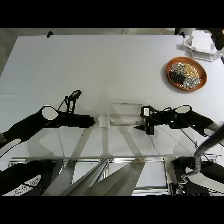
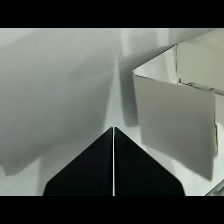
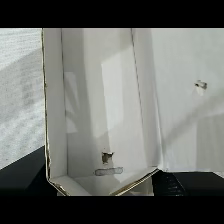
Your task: Fold the box and place the chain.
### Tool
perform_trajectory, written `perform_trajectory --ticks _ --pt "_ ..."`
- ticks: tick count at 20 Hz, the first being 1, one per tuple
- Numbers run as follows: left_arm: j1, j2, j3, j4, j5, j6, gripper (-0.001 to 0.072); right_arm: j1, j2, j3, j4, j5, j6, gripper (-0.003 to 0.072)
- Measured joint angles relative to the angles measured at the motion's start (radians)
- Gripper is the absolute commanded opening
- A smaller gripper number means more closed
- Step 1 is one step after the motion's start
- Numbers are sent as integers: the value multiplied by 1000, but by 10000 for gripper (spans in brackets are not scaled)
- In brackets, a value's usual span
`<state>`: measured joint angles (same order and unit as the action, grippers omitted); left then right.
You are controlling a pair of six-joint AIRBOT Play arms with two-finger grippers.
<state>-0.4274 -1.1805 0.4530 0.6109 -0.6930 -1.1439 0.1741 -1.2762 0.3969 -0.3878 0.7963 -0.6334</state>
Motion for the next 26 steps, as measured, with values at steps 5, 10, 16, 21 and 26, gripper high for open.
perform_trajectory --ticks 5,10,16,21,26 --pt "-32 -55 0 -166 36 111 2 0 0 0 0 0 0 343" --pt "-54 -66 9 -204 42 145 12 0 0 0 0 0 0 343" --pt "-102 -68 75 -202 39 154 112 0 0 0 0 0 0 343" --pt "-121 -51 98 -189 38 156 114 0 0 0 0 0 0 343" --pt "-129 -18 104 -173 37 155 230 0 0 0 0 0 0 343"
